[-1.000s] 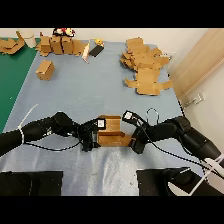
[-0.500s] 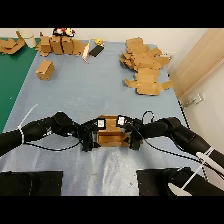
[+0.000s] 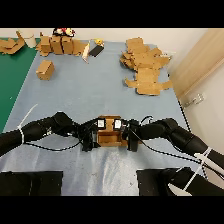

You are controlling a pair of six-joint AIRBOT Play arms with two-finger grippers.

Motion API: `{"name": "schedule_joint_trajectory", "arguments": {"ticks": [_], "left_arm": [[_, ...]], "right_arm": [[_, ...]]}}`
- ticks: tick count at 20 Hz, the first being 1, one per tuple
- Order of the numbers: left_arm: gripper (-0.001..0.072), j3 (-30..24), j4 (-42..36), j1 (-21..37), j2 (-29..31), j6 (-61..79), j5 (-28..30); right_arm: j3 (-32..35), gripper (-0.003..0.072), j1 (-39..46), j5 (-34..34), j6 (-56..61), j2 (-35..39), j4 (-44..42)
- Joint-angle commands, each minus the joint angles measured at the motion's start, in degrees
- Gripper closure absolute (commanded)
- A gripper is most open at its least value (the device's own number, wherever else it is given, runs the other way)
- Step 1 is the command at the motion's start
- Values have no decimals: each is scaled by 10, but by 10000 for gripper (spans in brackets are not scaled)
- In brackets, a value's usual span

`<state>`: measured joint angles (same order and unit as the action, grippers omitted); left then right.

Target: Fold the box.

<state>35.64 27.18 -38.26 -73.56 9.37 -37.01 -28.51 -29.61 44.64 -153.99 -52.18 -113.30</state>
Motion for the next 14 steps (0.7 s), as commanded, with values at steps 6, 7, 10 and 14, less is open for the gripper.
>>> {"name": "schedule_joint_trajectory", "arguments": {"ticks": [6,7,10,14], "left_arm": [[233,0,0,0,0,0,0],[233,0,0,0,0,0,0],[233,0,0,0,0,0,0],[233,0,0,0,0,0,0]], "right_arm": [[0,613,-30,-32,-7,-8,-16],[0,613,-35,-32,-7,-11,-16],[1,514,-40,-31,-6,-21,-19],[2,217,-40,-32,-6,-21,-27]]}}
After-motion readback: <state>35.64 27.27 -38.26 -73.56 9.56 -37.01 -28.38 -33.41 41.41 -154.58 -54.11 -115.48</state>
